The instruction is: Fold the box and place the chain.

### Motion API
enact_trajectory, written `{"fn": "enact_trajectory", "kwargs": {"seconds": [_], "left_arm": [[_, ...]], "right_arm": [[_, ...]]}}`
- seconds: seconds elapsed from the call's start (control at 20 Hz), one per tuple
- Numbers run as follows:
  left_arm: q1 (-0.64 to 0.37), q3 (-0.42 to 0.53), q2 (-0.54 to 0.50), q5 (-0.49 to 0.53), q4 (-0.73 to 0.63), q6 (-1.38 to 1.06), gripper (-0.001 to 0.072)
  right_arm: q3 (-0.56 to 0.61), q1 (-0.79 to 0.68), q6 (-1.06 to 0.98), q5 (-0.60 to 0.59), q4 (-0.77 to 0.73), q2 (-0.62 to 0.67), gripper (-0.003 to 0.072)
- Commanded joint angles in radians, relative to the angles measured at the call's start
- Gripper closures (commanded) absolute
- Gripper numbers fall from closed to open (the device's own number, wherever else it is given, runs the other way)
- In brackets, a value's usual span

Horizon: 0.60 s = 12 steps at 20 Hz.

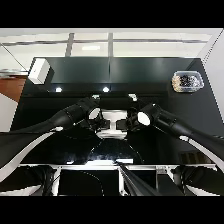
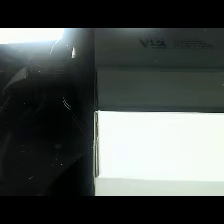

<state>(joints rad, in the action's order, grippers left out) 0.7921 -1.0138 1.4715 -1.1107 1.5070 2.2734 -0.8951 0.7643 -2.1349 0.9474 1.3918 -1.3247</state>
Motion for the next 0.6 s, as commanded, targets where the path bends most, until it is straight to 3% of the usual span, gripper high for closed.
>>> {"fn": "enact_trajectory", "kwargs": {"seconds": [0.0,0.5,0.55], "left_arm": [[0.000,0.000,0.000,0.000,0.000,0.001,0.0678],[0.000,0.000,0.000,0.002,0.000,0.000,0.0678],[0.000,0.000,0.000,0.001,0.000,0.001,0.0678]], "right_arm": [[-0.040,0.014,-0.051,0.056,0.029,-0.049,0.0377],[-0.149,0.060,-0.189,0.158,0.158,-0.133,0.0387],[-0.154,0.060,-0.188,0.175,0.157,-0.143,0.0458]]}}
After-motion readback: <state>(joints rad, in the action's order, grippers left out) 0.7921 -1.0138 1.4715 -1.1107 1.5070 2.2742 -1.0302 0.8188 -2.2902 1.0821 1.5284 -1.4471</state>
